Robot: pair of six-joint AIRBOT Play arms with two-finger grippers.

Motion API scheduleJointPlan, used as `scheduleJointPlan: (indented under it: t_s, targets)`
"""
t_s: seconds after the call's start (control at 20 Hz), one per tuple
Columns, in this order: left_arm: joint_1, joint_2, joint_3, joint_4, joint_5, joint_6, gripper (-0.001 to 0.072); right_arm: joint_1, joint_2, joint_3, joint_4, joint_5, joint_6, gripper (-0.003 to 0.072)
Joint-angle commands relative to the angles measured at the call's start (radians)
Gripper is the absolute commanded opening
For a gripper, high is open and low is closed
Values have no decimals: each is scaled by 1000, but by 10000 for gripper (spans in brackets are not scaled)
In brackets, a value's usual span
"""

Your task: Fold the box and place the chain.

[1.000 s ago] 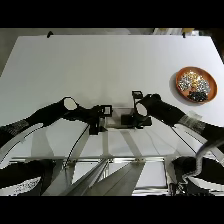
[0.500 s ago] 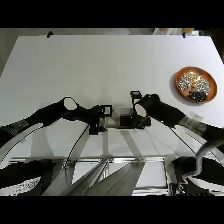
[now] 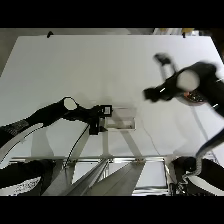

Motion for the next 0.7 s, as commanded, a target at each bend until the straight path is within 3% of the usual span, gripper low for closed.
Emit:
scheduleJointPlan:
  t_s: [0.0, 0.15, 0.25, 0.65]
  targets:
    - [0, 0, 0, 0, 0, 0, 109, -338, -13, 83, -41, -3, -224, 220]
    - [0, -1, 0, 0, 0, 0, 109, -579, -114, 83, -37, -45, -319, 219]
    - [0, -1, 0, 0, 0, 0, 109, -654, -199, 83, -37, -79, -346, 219]
    - [0, -1, 0, 0, 0, 0, 109, -683, -460, 83, -42, -175, -335, 219]
